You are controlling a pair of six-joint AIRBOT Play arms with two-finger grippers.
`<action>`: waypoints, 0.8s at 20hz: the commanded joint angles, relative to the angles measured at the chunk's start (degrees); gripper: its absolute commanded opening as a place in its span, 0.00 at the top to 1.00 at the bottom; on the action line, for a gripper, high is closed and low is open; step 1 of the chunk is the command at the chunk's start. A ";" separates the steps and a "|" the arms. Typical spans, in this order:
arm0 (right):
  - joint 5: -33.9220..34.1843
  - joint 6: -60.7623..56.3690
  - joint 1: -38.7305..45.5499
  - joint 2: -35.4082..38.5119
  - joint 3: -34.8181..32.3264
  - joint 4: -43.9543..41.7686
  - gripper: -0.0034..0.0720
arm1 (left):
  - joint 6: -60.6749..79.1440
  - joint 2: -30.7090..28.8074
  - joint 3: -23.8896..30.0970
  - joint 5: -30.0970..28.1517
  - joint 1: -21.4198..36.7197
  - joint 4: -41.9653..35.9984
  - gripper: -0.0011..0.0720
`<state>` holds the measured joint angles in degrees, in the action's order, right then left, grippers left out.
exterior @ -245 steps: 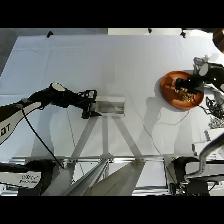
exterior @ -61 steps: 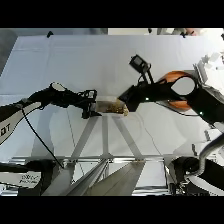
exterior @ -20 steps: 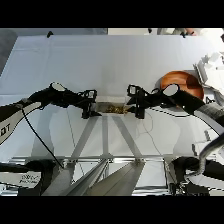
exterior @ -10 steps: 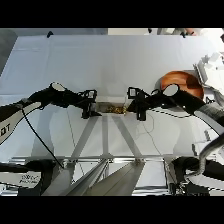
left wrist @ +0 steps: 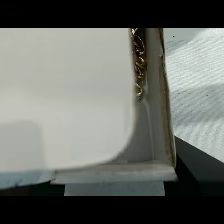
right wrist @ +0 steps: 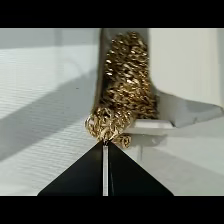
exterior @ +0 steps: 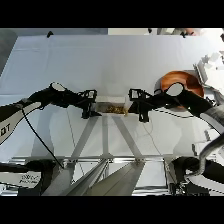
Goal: Fold the box and place the chain.
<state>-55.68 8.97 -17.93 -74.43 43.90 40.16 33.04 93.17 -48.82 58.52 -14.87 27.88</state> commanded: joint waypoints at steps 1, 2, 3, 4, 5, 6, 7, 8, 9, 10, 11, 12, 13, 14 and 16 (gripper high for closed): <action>-2.80 -0.13 0.02 1.16 0.09 -0.44 0.94 | -0.02 -0.02 0.00 0.00 0.00 0.02 0.61; -2.71 -0.13 0.04 1.99 0.09 -0.87 0.94 | 0.00 -0.02 0.00 0.00 0.00 0.02 0.61; -2.67 -0.13 0.04 2.78 0.11 -1.55 0.94 | 0.00 -0.02 0.00 0.00 0.00 0.02 0.61; -2.60 -0.13 0.04 3.56 0.11 -2.45 0.94 | 0.00 -0.02 0.00 0.00 0.00 0.02 0.61; -2.49 -0.13 0.04 4.07 0.11 -3.72 0.94 | 0.00 -0.02 0.00 0.00 0.00 0.02 0.61; -1.88 -0.11 0.04 4.46 0.11 -5.97 0.94 | 0.00 -0.02 0.00 0.00 0.00 0.02 0.61; -1.07 -0.11 0.02 4.55 0.22 -8.66 0.94 | 0.00 -0.02 0.00 0.00 0.00 0.02 0.61; 0.33 -0.09 0.02 4.55 0.22 -12.15 0.94 | 0.00 -0.02 0.00 0.00 0.00 0.02 0.61; 1.88 -0.07 0.02 4.55 0.22 -15.19 0.94 | 0.00 -0.02 0.00 0.00 0.00 0.02 0.61; 3.48 -0.07 0.02 4.55 0.22 -17.94 0.94 | 0.00 -0.02 0.00 0.00 0.00 0.02 0.61; 4.52 -0.09 0.02 4.55 0.22 -19.28 0.94 | 0.00 -0.02 0.00 0.00 0.00 0.02 0.61; 4.61 -0.09 0.02 4.55 0.22 -19.34 0.94 | 0.00 -0.02 0.00 0.00 0.00 0.02 0.61; 3.96 -0.11 0.02 4.55 0.22 -18.91 0.94 | 0.00 -0.02 0.00 0.00 0.00 0.02 0.61; 2.91 -0.11 0.02 4.55 0.22 -18.03 0.94 | 0.00 -0.02 0.00 0.00 0.00 0.02 0.61; 0.85 -0.20 0.02 4.55 0.22 -15.17 0.73 | 0.00 -0.02 0.00 0.00 0.00 0.02 0.61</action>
